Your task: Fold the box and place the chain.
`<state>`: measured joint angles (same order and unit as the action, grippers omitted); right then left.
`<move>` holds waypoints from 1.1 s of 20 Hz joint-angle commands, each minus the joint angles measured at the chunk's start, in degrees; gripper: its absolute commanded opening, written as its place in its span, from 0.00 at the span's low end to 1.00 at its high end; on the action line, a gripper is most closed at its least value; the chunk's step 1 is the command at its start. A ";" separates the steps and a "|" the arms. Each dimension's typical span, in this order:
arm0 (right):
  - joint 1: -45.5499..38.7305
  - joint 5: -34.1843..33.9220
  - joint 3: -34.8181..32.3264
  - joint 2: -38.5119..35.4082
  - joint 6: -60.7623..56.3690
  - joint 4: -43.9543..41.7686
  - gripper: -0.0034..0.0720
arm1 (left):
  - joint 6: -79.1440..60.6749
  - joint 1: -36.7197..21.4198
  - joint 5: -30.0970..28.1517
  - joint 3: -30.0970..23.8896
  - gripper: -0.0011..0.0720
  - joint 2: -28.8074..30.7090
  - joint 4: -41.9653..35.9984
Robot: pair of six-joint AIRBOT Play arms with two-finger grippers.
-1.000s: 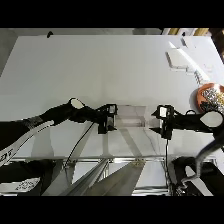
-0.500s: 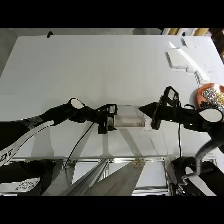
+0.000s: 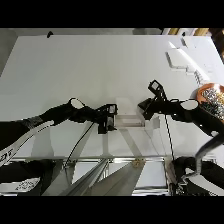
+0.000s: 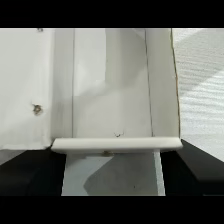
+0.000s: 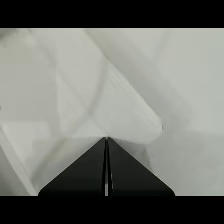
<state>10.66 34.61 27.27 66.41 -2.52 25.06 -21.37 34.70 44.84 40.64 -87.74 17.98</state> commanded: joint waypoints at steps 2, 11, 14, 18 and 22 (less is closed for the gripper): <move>0.13 4.92 0.48 -0.15 -5.62 10.21 0.07 | 0.00 0.02 -0.02 0.04 0.41 -0.02 0.02; -3.28 19.39 0.31 -19.34 2.78 33.57 0.28 | 0.00 0.02 -0.02 0.04 0.41 -0.02 0.02; -2.95 23.30 -0.15 -17.31 13.27 31.06 0.35 | 0.00 0.02 -0.02 0.04 0.41 -0.02 0.02; -0.33 21.33 -0.44 -12.37 13.35 29.86 0.34 | 0.00 0.04 -0.02 0.04 0.41 -0.02 0.02; -0.17 19.96 -0.42 -7.17 13.57 23.52 0.33 | 0.00 0.02 -0.02 0.04 0.41 -0.02 0.02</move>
<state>10.07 55.20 26.89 56.07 9.98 52.84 -21.37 34.70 44.84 40.64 -87.74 17.98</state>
